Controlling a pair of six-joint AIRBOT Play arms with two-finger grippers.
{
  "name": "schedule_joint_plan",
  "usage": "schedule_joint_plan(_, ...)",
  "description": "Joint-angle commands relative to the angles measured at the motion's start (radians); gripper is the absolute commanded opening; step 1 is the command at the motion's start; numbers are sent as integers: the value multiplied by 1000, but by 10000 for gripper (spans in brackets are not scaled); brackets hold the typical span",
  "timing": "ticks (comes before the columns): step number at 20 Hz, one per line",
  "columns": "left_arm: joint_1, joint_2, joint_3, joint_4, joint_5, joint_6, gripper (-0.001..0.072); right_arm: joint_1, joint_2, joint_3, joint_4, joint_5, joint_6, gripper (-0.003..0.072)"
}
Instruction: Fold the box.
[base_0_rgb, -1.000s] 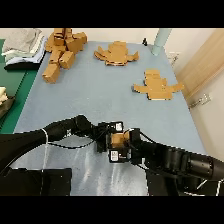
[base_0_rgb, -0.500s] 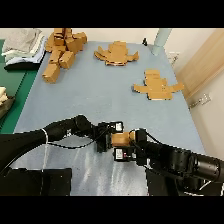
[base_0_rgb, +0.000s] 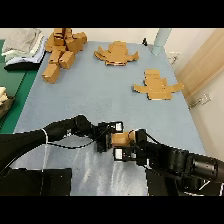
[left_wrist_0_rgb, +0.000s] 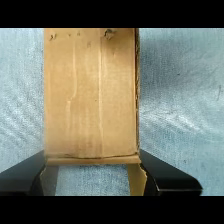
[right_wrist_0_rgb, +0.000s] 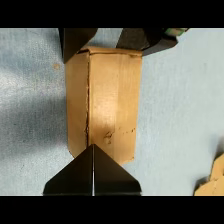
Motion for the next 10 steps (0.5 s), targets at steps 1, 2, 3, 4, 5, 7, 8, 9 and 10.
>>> schedule_joint_plan(1, 1, 0, 1, 0, 0, 0, 522, 0, -10, 0, -5, 4, 3, 7)
schedule_joint_plan(2, 1, 0, 1, 0, 0, 0, 521, 0, -10, 0, -5, 5, 3, 7)
schedule_joint_plan(3, 1, 0, 1, 0, 0, 0, 522, 0, -10, 0, -5, 5, 3, 7)
schedule_joint_plan(4, 1, 0, 1, 0, 0, 0, 522, 0, -11, 0, -5, 5, 3, 7)
schedule_joint_plan(5, 1, 0, 1, 0, 0, 0, 521, 0, -11, 0, -5, 4, 3, 7)
schedule_joint_plan(7, 1, 0, 1, 0, 0, 0, 522, 0, -4, 2, -4, 0, 4, 7)
schedule_joint_plan(8, 1, 0, 1, 0, 0, 0, 521, 0, 8, 10, -3, -10, 5, 7)
schedule_joint_plan(9, 1, 0, 1, 0, 0, 0, 522, 0, 27, 27, -4, -35, 26, 7)
schedule_joint_plan(10, 1, 0, 1, 0, 0, 0, 522, 0, 52, 48, -4, -75, 59, 7)
